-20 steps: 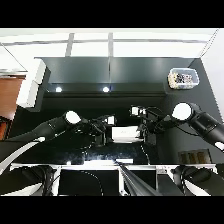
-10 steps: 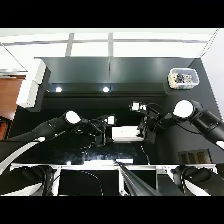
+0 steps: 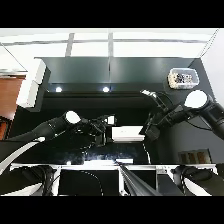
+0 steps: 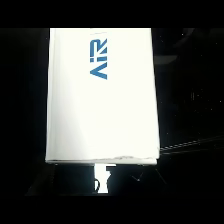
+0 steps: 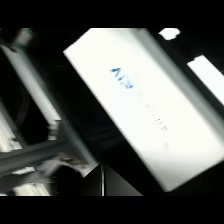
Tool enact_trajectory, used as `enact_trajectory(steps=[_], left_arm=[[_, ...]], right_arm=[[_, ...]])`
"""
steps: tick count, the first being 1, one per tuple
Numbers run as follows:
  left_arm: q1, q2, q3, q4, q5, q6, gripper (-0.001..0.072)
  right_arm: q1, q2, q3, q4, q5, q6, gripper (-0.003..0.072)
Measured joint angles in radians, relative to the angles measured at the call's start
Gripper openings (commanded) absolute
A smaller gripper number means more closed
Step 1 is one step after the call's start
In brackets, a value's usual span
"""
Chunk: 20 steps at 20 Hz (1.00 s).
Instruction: Fold the box and place the chain.
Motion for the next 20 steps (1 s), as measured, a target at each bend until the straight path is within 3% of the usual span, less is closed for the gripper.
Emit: enact_trajectory(steps=[3, 7, 11, 20], left_arm=[[0.0, 0.0, 0.0, 0.0, 0.0, 0.0, 0.0349], [0.0, 0.0, 0.0, 0.0, 0.0, 0.001, 0.0349], [0.0, 0.0, 0.0, 0.0, 0.0, 0.001, 0.0349], [0.0, 0.0, 0.0, 0.001, 0.0, 0.002, 0.0349]], right_arm=[[-0.026, -0.002, -0.101, 0.193, -0.039, 0.055, 0.0015], [0.013, -0.028, -0.159, 0.31, -0.193, 0.095, 0.0015], [0.031, -0.074, -0.178, 0.302, -0.277, 0.163, 0.0015], [0.037, -0.138, -0.19, 0.199, -0.339, 0.257, 0.0015]])
